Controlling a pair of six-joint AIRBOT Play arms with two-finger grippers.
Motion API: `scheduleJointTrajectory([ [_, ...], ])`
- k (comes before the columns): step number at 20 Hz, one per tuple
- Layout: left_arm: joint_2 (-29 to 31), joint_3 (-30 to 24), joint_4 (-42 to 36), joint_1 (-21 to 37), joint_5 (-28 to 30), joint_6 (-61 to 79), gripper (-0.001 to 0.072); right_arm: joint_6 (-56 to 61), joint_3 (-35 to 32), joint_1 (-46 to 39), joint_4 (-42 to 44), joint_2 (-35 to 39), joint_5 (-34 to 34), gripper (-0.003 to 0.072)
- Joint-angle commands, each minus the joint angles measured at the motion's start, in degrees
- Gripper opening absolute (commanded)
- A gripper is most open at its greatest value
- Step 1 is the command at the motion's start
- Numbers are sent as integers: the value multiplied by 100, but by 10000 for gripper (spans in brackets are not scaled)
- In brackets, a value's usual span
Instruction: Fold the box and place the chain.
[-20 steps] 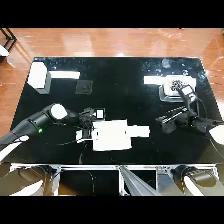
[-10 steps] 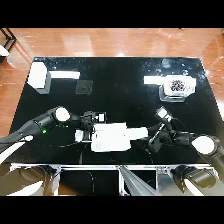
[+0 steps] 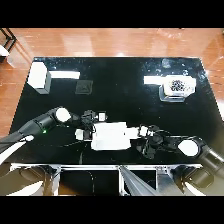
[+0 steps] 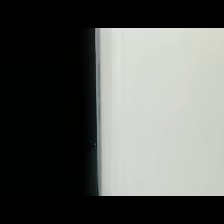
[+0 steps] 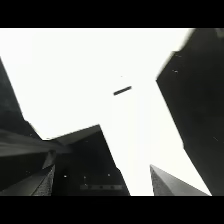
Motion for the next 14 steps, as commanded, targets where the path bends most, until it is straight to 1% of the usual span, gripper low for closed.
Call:
scheduleJointTrajectory([
  [1, -4, -2, 4, -2, 26, 0, 17, -837, -4, 328, 391, -393, -157, 705],
  [8, -7, -2, 2, -2, 33, 2, 17, -859, -4, 1010, 525, -743, -1080, 704],
  [12, -7, -2, 2, -2, 31, 0, 17, -850, 2, 1449, 872, -879, -1735, 704],
  [14, -7, -2, 2, -2, 26, 2, 17, -778, 68, 1521, 984, -879, -1928, 705],
])
